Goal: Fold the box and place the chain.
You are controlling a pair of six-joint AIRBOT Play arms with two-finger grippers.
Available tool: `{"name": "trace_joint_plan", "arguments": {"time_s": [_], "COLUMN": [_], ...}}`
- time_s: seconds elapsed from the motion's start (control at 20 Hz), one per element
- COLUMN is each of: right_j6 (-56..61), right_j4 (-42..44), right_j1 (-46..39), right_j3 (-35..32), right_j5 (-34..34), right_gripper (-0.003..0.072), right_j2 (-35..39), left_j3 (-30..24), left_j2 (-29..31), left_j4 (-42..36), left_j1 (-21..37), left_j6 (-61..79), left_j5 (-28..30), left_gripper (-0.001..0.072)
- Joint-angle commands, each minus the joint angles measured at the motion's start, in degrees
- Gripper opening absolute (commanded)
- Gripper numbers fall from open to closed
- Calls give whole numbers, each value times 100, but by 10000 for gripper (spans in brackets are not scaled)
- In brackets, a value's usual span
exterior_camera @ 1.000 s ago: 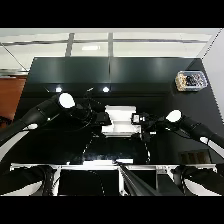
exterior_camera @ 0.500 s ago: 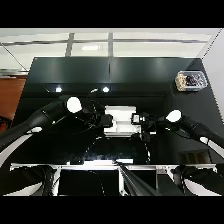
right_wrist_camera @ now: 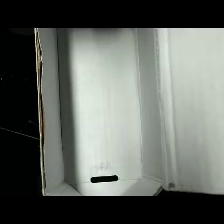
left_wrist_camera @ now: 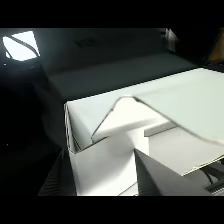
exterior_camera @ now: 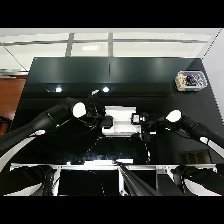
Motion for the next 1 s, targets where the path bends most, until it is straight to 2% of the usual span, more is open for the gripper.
{"name": "trace_joint_plan", "arguments": {"time_s": [0.0, 0.2, 0.35, 0.5, 0.6, 0.95], "right_j6": [0, 0, 0, 0, 0, 0], "right_j4": [0, 0, 0, 0, 0, 0], "right_j1": [4, 4, 4, 4, 4, 4], "right_j3": [0, 0, 0, 0, 0, 0], "right_j5": [2, 2, 0, 2, 0, 0], "right_gripper": [228, 228, 228, 227, 228, 228], "right_j2": [-2, -2, -2, -2, -2, -2], "left_j3": [2, 149, 304, 420, 442, 459], "left_j2": [-15, -15, -15, -17, -15, -35], "left_j4": [125, 367, 863, 933, 927, 935], "left_j1": [-17, -203, -385, -498, -533, -557], "left_j6": [-162, -328, -780, -911, -973, -1019], "left_j5": [-9, -61, -164, -162, -160, -393], "left_gripper": [486, 486, 486, 484, 354, 354]}}
